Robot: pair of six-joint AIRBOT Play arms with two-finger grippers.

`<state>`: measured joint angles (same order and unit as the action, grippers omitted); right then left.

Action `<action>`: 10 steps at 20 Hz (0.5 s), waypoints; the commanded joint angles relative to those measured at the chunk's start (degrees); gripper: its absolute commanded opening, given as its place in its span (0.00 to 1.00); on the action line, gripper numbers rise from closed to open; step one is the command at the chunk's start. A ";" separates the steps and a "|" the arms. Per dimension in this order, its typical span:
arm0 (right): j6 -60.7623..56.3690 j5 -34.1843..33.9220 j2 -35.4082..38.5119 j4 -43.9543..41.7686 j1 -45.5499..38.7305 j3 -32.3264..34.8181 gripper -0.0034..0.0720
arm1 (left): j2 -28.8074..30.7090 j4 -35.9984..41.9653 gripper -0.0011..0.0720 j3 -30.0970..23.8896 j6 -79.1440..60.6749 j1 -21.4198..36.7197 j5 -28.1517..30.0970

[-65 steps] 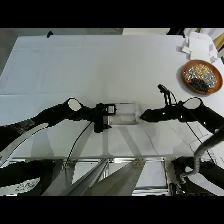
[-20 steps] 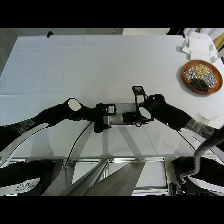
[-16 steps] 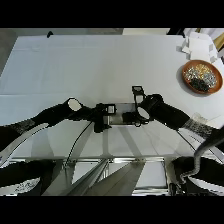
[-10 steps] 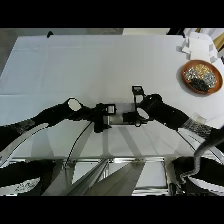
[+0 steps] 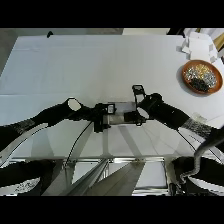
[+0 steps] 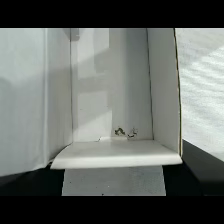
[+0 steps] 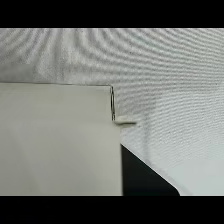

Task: Fold the box and place the chain.

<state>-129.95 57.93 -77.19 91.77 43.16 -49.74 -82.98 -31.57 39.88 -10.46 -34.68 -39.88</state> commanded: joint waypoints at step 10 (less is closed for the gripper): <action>1.51 1.90 -2.47 2.95 0.04 -0.07 0.29 | -0.02 0.00 0.20 0.02 0.00 -0.04 -0.02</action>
<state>-128.62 58.35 -79.05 93.86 43.22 -49.80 -82.98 -31.57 39.88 -10.55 -34.72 -39.88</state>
